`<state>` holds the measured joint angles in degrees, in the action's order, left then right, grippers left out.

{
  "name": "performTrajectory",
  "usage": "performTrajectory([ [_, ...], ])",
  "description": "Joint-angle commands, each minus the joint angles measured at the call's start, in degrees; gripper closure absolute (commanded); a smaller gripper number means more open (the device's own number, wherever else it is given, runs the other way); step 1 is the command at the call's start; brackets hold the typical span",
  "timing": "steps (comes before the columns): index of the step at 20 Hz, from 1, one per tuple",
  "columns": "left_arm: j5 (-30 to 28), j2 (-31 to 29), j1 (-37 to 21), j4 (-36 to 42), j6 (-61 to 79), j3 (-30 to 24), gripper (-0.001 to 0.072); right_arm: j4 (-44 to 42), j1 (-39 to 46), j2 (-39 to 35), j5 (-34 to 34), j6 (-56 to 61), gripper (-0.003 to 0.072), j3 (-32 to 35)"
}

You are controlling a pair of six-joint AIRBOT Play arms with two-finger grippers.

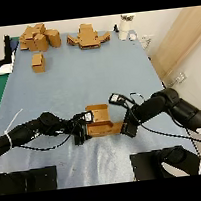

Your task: Fold the box.

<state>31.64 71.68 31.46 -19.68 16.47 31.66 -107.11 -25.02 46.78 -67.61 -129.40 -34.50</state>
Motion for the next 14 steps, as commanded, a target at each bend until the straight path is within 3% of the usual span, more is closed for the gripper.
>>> performTrajectory([
  [1, 0.0, 0.0, 0.0, 0.0, 0.0, 0.1, 0.0264, 0.0, -0.1, 2.4, 7.6, -15.8, 0.0115, 3.1],
  [7, 0.0, 0.0, 0.0, 0.0, 0.0, 0.1, 0.0264, -3.5, -2.2, 7.3, 16.3, -21.6, 0.0115, 3.1],
  [10, 0.0, 0.0, 0.0, 0.0, 0.0, 0.1, 0.0264, -5.9, -2.3, 7.9, 16.5, -23.5, 0.0123, 3.1],
  [13, 0.0, 0.0, 0.0, 0.0, 0.0, 0.1, 0.0264, -7.4, -2.3, 7.9, 15.3, -24.2, 0.0398, 3.1],
  [14, 0.0, 0.0, 0.0, 0.0, 0.0, 0.1, 0.0263, -7.4, -2.3, 7.9, 15.4, -24.7, 0.0401, 3.1],
])
